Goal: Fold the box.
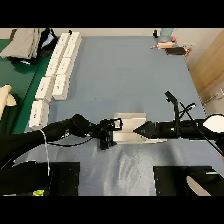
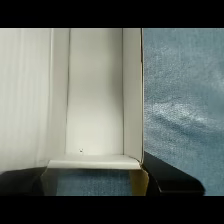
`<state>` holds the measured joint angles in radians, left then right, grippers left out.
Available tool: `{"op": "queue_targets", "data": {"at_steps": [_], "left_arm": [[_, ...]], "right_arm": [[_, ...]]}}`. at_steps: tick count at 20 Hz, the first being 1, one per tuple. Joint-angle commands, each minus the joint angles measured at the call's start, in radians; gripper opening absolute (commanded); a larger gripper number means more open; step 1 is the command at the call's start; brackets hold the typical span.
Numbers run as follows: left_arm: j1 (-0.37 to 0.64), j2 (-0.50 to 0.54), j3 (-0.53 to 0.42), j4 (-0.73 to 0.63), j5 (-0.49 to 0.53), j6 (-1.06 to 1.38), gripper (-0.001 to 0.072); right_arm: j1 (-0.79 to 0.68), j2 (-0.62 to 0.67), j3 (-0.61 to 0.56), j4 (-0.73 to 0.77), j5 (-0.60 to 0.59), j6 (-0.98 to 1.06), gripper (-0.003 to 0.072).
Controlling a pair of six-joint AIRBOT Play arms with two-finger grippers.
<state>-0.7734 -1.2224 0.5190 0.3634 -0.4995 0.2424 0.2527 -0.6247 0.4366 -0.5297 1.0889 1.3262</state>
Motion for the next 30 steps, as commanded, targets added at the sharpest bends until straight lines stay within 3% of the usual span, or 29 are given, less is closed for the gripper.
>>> {"op": "queue_targets", "data": {"at_steps": [1,3,6,7,8,16,22,30], "left_arm": [[0.000,0.000,0.001,0.000,0.000,0.000,0.0375],[0.000,0.000,0.001,0.000,0.000,0.000,0.0376],[0.000,0.000,0.001,0.000,0.000,0.000,0.0375],[0.000,0.000,0.001,0.000,0.000,0.000,0.0376],[0.000,0.000,0.001,0.000,0.000,0.000,0.0375],[0.000,0.000,0.001,0.000,0.000,0.000,0.0375],[0.000,0.000,0.001,0.000,0.000,0.000,0.0376],[0.000,0.000,0.001,0.000,0.000,0.000,0.0375]], "right_arm": [[0.012,-0.042,0.000,0.020,-0.035,0.065,0.0278],[0.012,-0.069,0.000,0.024,-0.105,0.066,0.0277],[0.012,-0.121,0.001,0.071,-0.111,0.056,0.0260],[0.012,-0.137,0.003,0.074,-0.122,0.026,0.0072],[0.012,-0.152,0.010,0.078,-0.137,0.001,0.0003],[0.011,-0.423,0.196,0.000,-0.209,-0.101,0.0002],[0.011,-0.579,0.208,-0.014,-0.216,-0.173,0.0002],[0.070,-0.666,0.208,-0.122,-0.209,-0.200,0.0002]]}}
